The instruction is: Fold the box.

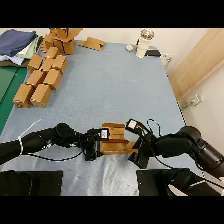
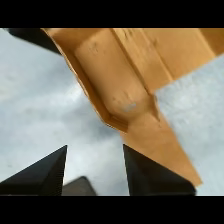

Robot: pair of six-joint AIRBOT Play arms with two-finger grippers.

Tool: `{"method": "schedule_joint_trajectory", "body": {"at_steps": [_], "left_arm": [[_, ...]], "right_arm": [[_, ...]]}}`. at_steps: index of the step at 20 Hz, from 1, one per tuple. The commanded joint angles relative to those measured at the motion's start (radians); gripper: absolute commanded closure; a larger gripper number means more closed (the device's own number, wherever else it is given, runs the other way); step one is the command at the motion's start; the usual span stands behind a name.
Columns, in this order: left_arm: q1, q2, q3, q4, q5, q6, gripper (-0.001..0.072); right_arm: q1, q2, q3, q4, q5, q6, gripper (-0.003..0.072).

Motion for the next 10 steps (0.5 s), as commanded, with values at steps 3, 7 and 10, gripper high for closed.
{"method": "schedule_joint_trajectory", "body": {"at_steps": [3, 7, 10], "left_arm": [[0.0, -0.001, 0.001, 0.0, 0.0, 0.0, 0.0191], [0.0, -0.001, 0.001, 0.0, 0.0, 0.0, 0.0191], [0.0, -0.001, 0.001, 0.0, 0.0, 0.0, 0.0191]], "right_arm": [[0.024, -0.06, -0.043, -0.218, 0.219, -0.165, 0.0161], [0.029, -0.161, -0.043, -0.104, 0.296, -0.253, 0.0162], [0.029, -0.187, -0.043, -0.064, 0.302, -0.338, 0.0268]]}}
